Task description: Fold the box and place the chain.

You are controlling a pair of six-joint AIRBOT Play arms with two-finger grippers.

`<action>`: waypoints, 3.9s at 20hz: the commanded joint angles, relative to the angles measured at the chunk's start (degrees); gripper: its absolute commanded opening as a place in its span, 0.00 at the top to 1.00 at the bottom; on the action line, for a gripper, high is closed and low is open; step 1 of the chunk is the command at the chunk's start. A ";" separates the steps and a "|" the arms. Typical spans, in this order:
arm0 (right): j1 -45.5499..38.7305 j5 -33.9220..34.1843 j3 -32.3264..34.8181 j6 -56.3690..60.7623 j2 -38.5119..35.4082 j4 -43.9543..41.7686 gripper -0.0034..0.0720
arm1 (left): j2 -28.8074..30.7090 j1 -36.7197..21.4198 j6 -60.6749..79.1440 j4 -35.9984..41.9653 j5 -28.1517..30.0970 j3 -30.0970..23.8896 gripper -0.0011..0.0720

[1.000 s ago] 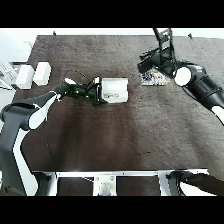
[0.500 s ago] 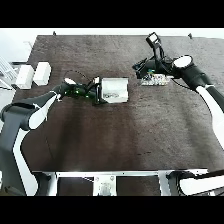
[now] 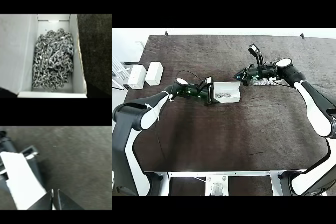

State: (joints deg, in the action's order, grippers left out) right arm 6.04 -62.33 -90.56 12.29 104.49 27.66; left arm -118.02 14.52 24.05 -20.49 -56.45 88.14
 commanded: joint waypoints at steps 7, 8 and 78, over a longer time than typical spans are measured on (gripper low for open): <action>3.41 -12.72 -0.57 2.58 1.09 7.65 0.79 | -0.02 -0.04 0.00 -0.02 0.02 -0.02 0.60; 3.78 -12.76 -0.48 2.67 1.25 8.44 0.79 | -0.02 -0.02 0.00 -0.02 0.04 -0.02 0.60; 8.59 -1.77 -3.85 -1.81 3.34 16.37 0.52 | -0.02 -0.04 0.00 -0.02 0.00 -0.02 0.60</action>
State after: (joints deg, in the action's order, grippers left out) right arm 14.04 -64.42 -94.41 10.22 107.83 43.59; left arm -118.02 14.46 24.01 -20.45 -56.27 88.14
